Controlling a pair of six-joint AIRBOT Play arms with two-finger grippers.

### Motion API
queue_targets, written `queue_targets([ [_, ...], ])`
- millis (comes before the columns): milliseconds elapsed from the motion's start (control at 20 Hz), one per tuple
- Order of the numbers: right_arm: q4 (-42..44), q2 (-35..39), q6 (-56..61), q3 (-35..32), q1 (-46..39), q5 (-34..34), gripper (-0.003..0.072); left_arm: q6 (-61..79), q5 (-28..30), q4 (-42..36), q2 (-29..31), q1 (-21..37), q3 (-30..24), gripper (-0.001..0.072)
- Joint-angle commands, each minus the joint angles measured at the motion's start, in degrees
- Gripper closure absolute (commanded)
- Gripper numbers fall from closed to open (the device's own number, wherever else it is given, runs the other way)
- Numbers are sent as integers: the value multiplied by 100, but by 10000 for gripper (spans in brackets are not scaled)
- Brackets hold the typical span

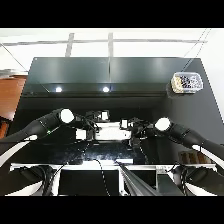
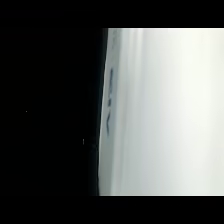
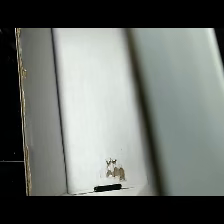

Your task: Fold the box and place the chain.

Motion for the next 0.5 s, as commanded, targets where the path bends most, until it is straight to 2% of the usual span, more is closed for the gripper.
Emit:
queue_targets([
  [0,-7,-4,4,0,7,-20,-11,2,-7,-2,-2,0,-4,681],
  [50,-7,-4,4,0,7,-20,83,2,-7,-2,-2,0,-4,681],
  [100,-7,-4,4,0,7,-20,217,2,-9,-2,-2,0,-4,682],
  [450,-7,-4,4,0,7,-20,215,0,-7,2,0,2,-4,679],
])
